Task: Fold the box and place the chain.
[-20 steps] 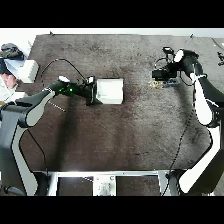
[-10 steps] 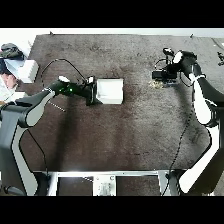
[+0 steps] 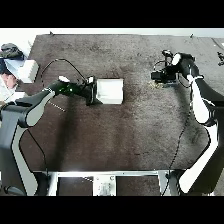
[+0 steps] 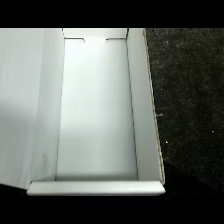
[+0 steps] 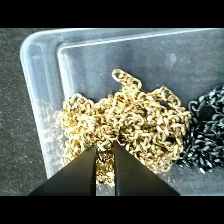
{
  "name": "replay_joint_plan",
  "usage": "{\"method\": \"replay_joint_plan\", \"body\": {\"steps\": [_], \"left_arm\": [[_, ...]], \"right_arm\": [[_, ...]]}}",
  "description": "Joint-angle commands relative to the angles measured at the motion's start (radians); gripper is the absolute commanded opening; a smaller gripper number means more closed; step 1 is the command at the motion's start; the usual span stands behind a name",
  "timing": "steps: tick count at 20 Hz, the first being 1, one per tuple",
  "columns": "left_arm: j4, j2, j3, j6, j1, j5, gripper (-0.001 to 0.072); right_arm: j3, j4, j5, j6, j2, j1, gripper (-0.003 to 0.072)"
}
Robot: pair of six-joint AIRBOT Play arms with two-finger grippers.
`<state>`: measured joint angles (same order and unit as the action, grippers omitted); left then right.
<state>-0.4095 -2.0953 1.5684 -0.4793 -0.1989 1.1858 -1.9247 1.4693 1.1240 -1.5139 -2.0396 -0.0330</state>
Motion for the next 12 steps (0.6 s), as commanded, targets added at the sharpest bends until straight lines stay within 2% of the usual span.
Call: {"method": "replay_joint_plan", "body": {"steps": [1,6,12], "left_arm": [[0.000,0.000,0.000,0.000,0.000,0.000,0.0264],[0.000,0.000,0.000,0.000,0.000,0.000,0.0263],[0.000,0.000,0.000,0.000,0.000,0.000,0.0263]], "right_arm": [[-0.001,-0.008,0.002,-0.001,-0.001,0.003,0.0012],[-0.001,-0.002,0.047,0.001,0.043,0.003,0.0011],[-0.001,0.018,0.103,0.047,0.219,0.003,0.0011]]}}
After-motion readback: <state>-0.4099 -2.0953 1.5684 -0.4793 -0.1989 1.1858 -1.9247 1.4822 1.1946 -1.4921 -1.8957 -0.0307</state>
